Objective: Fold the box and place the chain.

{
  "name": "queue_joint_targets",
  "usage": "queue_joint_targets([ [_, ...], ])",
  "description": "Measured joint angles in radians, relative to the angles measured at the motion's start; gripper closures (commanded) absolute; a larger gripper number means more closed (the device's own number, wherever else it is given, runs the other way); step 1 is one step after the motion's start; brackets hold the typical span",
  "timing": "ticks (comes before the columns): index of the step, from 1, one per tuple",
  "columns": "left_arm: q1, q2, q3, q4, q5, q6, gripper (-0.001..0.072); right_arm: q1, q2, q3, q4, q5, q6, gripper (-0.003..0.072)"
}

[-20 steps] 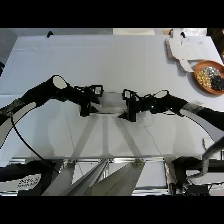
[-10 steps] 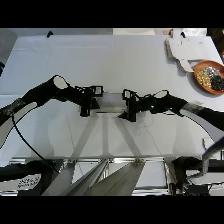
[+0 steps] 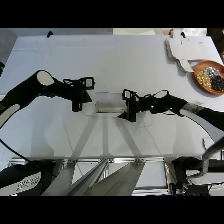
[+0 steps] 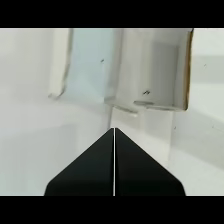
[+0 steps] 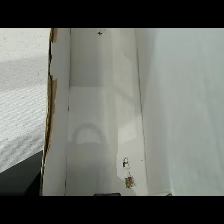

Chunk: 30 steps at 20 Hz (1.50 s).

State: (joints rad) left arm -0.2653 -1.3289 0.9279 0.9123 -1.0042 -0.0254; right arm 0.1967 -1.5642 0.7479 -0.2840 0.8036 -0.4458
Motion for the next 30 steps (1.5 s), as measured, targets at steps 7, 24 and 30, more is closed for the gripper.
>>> queue_joint_targets([
  [7,0.160,0.128,-0.002,0.096,0.003,-0.505,0.0699,0.000,0.000,0.000,0.000,0.000,0.000,0.0167],
  [24,0.162,0.047,-0.161,0.216,0.019,-1.244,0.0700,0.000,0.000,0.000,0.000,0.000,0.000,0.0167],
  [30,0.136,0.046,-0.177,0.090,0.034,-1.207,0.0701,0.000,0.000,0.000,0.000,0.000,0.000,0.0167],
])
